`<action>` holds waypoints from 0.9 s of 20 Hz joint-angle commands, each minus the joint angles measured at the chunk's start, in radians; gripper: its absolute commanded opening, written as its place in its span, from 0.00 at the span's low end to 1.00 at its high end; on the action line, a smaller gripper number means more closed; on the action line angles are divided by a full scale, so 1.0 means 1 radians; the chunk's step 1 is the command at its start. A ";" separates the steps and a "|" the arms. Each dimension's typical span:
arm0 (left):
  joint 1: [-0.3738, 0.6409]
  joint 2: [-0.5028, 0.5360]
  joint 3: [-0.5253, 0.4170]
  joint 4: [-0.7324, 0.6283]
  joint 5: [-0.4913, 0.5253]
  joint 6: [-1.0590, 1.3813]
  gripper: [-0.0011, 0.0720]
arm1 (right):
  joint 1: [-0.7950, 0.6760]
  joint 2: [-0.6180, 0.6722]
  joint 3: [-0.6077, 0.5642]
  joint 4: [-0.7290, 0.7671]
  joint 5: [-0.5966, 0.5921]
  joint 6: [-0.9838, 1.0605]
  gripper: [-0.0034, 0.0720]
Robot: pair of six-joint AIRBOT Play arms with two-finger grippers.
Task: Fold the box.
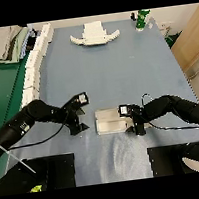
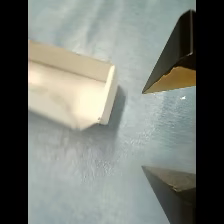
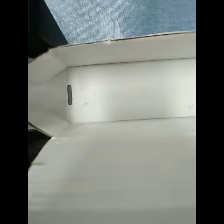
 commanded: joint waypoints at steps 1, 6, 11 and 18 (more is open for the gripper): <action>-0.061 -0.023 -0.121 -0.143 0.142 0.324 0.97 | 0.001 0.000 0.001 0.000 0.000 0.000 0.72; -0.162 -0.139 -0.132 -0.313 0.261 0.412 0.97 | 0.001 -0.001 0.001 0.000 0.000 0.000 0.72; -0.186 -0.188 -0.130 -0.422 0.266 0.513 0.97 | 0.001 -0.001 0.001 0.000 0.000 0.000 0.72; -0.186 -0.224 -0.123 -0.442 0.274 0.533 0.97 | 0.001 -0.001 0.001 0.000 0.000 0.000 0.72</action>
